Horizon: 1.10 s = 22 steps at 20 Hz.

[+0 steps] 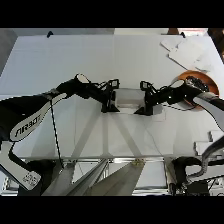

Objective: Fold the box and place the chain.

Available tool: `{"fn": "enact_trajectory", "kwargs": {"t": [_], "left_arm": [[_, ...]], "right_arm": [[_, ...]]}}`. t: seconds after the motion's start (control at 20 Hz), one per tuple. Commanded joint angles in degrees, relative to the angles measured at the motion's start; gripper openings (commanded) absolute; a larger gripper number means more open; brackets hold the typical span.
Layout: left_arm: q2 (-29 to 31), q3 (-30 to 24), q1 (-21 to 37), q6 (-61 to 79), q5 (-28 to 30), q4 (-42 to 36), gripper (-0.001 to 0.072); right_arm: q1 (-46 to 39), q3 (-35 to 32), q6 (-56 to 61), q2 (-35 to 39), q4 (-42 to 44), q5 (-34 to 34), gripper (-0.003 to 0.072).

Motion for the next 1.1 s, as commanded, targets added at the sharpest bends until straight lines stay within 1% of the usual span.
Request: {"fn": "enact_trajectory", "kwargs": {"t": [0.0,0.15,0.5,0.7,0.85,0.95,1.05], "left_arm": [[0.0,0.0,0.0,0.0,-0.3,0.0,0.0335],[0.0,0.0,0.0,0.1,-0.3,0.0,0.0335],[0.0,0.0,0.0,0.0,-0.3,0.0,0.0335],[0.0,0.0,0.0,0.0,-0.3,0.0,0.0335],[0.0,0.0,0.1,0.1,-0.1,0.0,0.0335],[0.1,0.0,0.2,-0.4,0.3,0.0,0.0335],[0.1,0.0,0.3,-0.8,1.0,0.0,0.0335]], "right_arm": [[-0.1,0.1,-0.1,1.6,-1.2,-0.9,0.07],[-1.1,0.1,0.0,4.8,-4.7,-0.9,0.0697],[-8.2,0.1,0.4,12.3,-9.5,-0.2,0.0697],[-11.1,0.1,3.2,15.2,-15.1,2.3,0.0697],[-12.5,0.1,5.2,16.3,-17.8,2.4,0.0689],[-13.2,0.1,7.3,16.5,-17.8,1.6,0.0684],[-13.4,0.1,14.1,16.6,-18.3,-2.1,0.0637]]}}
